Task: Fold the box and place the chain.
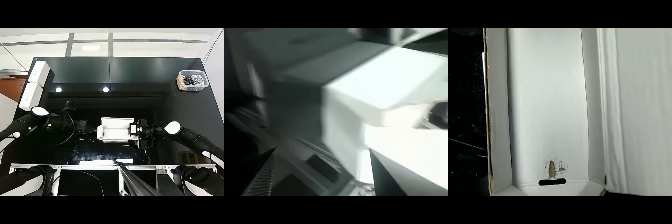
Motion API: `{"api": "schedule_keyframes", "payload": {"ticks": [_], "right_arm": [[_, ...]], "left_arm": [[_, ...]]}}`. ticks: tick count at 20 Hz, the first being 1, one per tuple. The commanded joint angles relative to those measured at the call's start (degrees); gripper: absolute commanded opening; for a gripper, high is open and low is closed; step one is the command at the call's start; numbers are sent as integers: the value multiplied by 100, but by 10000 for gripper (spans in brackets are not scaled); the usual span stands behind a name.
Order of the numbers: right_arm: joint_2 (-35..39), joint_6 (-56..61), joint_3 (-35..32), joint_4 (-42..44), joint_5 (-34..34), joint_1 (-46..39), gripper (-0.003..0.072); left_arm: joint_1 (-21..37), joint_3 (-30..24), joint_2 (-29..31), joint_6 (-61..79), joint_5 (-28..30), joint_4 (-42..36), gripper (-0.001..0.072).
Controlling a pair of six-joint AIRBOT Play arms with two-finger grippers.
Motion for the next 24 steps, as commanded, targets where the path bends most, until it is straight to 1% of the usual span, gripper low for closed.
{"api": "schedule_keyframes", "payload": {"ticks": [1, 4, 10, 12, 16, 18, 20, 22, 24], "right_arm": [[0, 26, 0, 0, -20, 7, 485], [0, 31, 0, 0, -24, 7, 485], [0, 31, 0, 0, -26, 7, 485], [0, 31, 0, 0, -26, 7, 485], [0, 31, 0, -2, -26, 7, 485], [0, 35, 0, 0, -28, 7, 485], [0, 37, 0, -2, -28, 7, 485], [0, 42, 0, -2, -35, 7, 485], [0, 66, 0, 0, -52, 7, 485]], "left_arm": [[-396, 249, 153, -592, 57, 387, 703], [-846, 260, 297, -1060, 505, 470, 703], [-1690, 291, 319, -1895, 1414, 566, 701], [-1816, 291, 321, -2371, 1541, 743, 701], [-1934, 293, 365, -2557, 1582, 765, 701], [-2028, 293, 433, -2765, 1716, 896, 696], [-2205, 297, 605, -3324, 1956, 1349, 695], [-2498, 387, 778, -4207, 2221, 2155, 694], [-2911, 579, 745, -5274, 2358, 3062, 694]]}}
